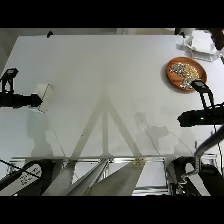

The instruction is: Fold the box and place the chain.

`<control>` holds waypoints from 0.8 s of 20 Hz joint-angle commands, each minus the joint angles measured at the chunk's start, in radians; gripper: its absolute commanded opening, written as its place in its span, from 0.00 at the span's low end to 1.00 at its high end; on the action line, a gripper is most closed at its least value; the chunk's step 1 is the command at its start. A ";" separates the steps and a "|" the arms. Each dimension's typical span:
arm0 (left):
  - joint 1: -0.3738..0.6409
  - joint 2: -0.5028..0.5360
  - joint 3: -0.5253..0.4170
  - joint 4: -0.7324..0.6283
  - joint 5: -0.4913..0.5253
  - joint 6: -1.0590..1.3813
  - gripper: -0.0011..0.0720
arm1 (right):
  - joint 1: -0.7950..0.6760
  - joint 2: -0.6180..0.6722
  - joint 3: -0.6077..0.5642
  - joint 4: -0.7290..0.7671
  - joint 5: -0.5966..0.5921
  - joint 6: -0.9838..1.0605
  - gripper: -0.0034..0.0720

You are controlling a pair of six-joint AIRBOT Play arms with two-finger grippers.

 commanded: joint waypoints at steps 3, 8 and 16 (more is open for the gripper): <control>-0.002 0.093 0.001 0.001 -0.047 0.003 0.96 | -0.001 0.000 0.001 0.003 0.000 0.000 0.06; -0.002 0.141 0.001 0.001 -0.128 0.002 0.47 | -0.001 0.000 0.001 0.003 0.002 0.000 0.06; -0.002 0.150 0.001 -0.007 -0.254 -0.094 0.02 | -0.001 0.000 0.001 0.003 0.002 0.000 0.06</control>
